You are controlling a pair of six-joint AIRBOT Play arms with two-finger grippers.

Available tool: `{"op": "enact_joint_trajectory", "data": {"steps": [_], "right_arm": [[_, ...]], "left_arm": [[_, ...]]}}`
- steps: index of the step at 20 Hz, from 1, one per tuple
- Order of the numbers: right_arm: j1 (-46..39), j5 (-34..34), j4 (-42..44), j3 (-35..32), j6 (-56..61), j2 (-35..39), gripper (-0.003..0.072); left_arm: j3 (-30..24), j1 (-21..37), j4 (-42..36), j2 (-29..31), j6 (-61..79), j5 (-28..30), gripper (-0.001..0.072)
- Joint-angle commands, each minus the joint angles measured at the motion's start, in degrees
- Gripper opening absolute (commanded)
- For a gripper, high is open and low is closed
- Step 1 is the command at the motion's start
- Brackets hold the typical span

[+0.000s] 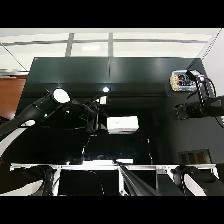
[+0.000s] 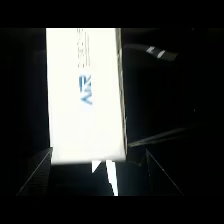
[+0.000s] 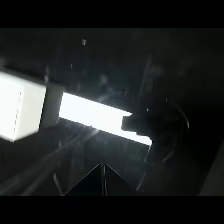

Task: Fold the box and place the chain.

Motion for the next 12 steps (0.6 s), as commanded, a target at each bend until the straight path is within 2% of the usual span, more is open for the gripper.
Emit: {"op": "enact_joint_trajectory", "data": {"steps": [1,2,4,7,12], "right_arm": [[-0.44,-4.09,2.01,0.02,0.57,0.22,0.0026],[-0.44,-4.44,2.34,0.02,0.57,0.22,0.0026],[-0.44,-4.42,2.49,0.02,0.57,0.22,0.0025],[-0.44,-4.31,2.6,0.02,0.57,0.22,0.0026],[-0.44,-5.64,2.56,0.02,0.57,0.22,0.0026]], "left_arm": [[5.27,-4.72,-1.05,-0.02,-7.32,4.48,0.0718],[7.5,-6.71,-0.98,-1.99,-9.99,6.32,0.0718],[11.52,-9.35,0.92,-6.67,-12.41,6.47,0.0717],[16.09,-10.82,9.51,-12.13,-18.47,3.02,0.0715],[20.33,-11.02,8.63,-16.92,-23.87,-0.09,0.0715]]}}
